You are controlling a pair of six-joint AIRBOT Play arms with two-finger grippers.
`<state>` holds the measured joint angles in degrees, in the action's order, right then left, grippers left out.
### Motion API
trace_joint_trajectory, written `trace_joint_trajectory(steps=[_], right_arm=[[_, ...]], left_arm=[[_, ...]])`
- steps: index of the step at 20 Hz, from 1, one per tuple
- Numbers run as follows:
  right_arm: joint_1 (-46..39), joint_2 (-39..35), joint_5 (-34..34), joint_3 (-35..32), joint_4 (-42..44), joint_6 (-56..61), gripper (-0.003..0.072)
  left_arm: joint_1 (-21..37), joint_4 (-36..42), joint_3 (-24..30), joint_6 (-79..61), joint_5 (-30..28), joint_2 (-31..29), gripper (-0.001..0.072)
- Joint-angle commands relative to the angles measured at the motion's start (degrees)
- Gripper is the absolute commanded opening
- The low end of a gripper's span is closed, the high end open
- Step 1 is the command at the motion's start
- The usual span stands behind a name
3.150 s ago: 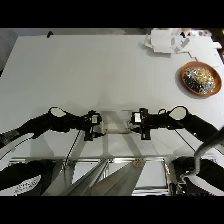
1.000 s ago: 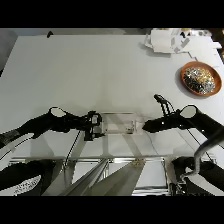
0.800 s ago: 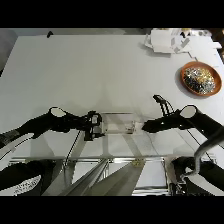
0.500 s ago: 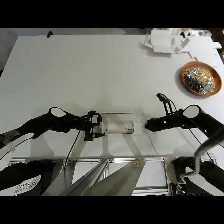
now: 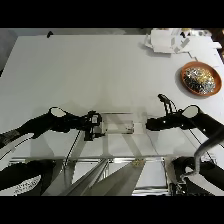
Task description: Fold the box and place the chain.
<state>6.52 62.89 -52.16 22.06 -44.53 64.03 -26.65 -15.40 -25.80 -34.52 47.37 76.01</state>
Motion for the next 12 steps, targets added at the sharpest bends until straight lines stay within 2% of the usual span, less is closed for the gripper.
trace_joint_trajectory(steps=[1, 12], right_arm=[[0.0, 0.1, 0.5, -0.3, 0.7, 0.4, 0.0021], [0.0, 0.1, 0.7, -1.2, 1.5, 1.5, 0.0021]], left_arm=[[0.0, 0.0, 0.0, 0.0, 0.0, 0.0, 0.0136], [0.0, 0.0, 0.0, 0.0, 0.0, 0.0, 0.0136]])
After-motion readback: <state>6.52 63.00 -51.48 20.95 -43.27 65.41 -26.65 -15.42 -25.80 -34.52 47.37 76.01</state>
